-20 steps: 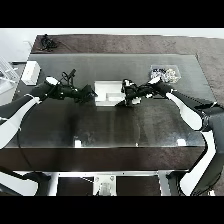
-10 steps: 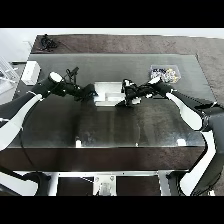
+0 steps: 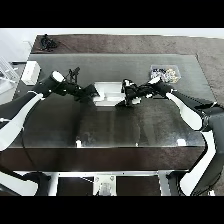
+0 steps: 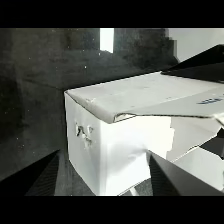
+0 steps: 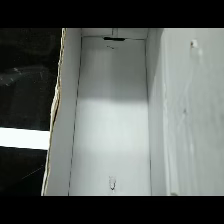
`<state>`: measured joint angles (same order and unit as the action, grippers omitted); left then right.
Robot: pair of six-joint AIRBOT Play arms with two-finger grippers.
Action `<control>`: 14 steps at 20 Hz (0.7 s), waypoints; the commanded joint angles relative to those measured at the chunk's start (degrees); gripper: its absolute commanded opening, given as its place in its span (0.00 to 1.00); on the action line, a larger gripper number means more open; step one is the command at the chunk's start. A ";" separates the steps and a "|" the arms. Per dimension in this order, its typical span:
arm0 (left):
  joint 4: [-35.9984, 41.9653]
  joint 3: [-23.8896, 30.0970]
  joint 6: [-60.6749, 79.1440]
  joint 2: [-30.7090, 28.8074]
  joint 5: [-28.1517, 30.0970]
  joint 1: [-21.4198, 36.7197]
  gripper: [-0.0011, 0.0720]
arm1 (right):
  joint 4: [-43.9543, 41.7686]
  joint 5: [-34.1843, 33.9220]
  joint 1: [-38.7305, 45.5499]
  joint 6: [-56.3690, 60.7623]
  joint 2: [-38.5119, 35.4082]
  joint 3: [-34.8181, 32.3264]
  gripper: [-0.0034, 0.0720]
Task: Fold the box and place the chain.
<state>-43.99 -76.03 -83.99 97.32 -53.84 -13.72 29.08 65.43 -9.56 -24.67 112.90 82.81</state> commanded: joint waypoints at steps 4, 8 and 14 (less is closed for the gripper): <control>-4.39 -5.95 -4.35 3.30 -4.83 -1.77 0.86 | 0.00 0.02 -0.02 0.02 -0.02 -0.02 0.81; -6.60 -8.09 -6.27 4.74 -5.90 -2.95 0.84 | 0.00 0.02 -0.02 0.02 -0.02 -0.02 0.81; -11.85 -10.91 -10.97 5.18 -7.45 -3.78 0.83 | 0.00 0.02 -0.02 0.02 -0.02 -0.02 0.81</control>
<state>-53.08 -85.41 -92.42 102.06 -60.14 -17.19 29.10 65.43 -9.56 -24.67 112.88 82.81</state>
